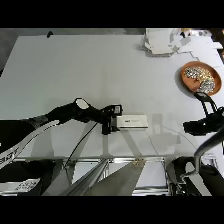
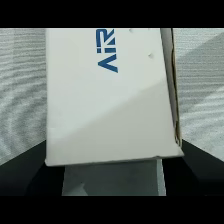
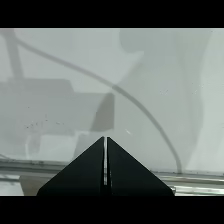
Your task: Fold the box and place the chain.
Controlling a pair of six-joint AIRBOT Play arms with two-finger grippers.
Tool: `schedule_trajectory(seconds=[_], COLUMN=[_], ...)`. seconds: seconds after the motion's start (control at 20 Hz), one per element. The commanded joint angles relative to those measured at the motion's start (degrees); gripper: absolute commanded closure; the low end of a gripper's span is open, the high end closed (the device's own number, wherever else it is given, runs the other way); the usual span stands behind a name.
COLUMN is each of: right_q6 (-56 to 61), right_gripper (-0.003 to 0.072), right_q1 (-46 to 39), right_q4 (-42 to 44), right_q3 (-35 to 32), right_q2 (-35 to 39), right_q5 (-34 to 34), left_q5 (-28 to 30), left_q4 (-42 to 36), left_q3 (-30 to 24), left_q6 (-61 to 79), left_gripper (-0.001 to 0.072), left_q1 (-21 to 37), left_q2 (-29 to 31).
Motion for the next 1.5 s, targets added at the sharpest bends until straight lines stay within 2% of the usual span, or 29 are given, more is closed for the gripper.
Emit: schedule_trajectory(seconds=[0.0, 0.35, 0.4, 0.45, 0.6, 0.75, 0.9, 1.2, 1.35, 1.45], right_q6=[1.3, 1.3, 1.3, 1.3, 1.3, 1.3, 1.3, 1.3, 1.3, 1.3], right_gripper=[0.0667, 0.0667, 0.0667, 0.0667, 0.0667, 0.0667, 0.0667, 0.0667, 0.0667, 0.0667], right_q1=[-1.8, -1.8, -1.8, -1.8, -1.8, -1.8, -1.8, -1.8, -1.8, -1.8], right_q4=[-0.1, -0.1, -0.1, -0.1, -0.1, -0.1, -0.1, -0.1, -0.1, -0.1], right_q3=[-0.3, -0.3, -0.3, -0.3, -0.3, -0.3, -0.3, -0.3, -0.3, -0.2], right_q2=[0.0, 0.0, 0.0, 0.0, 0.0, 0.0, 0.0, 0.0, 0.0, 0.0], right_q5=[0.9, 0.9, 0.9, 0.9, 0.9, 0.9, 0.9, 0.9, 0.9, 0.9], left_q5=[0.0, 0.0, 0.1, 0.0, 0.4, 3.2, 3.5, 2.6, 2.2, 0.7], left_q4=[0.0, -0.1, -0.7, -0.8, 0.5, 1.2, 6.6, 29.8, 38.7, 44.7], left_q3=[0.0, 0.0, 0.0, 0.0, 0.0, 0.0, 0.0, 0.0, 0.0, 0.0], left_q6=[0.0, 0.0, 0.2, 0.3, -0.6, -8.6, -22.9, -49.6, -60.8, -67.7], left_gripper=[0.0501, 0.0508, 0.0572, 0.0698, 0.0704, 0.0704, 0.0705, 0.0705, 0.0704, 0.0704], left_q1=[0.0, 0.0, 0.0, 0.1, 1.1, 4.2, 10.3, 27.1, 37.6, 44.6], left_q2=[0.0, 0.0, 0.0, 0.1, 2.7, 9.3, 18.1, 35.0, 40.5, 41.8])
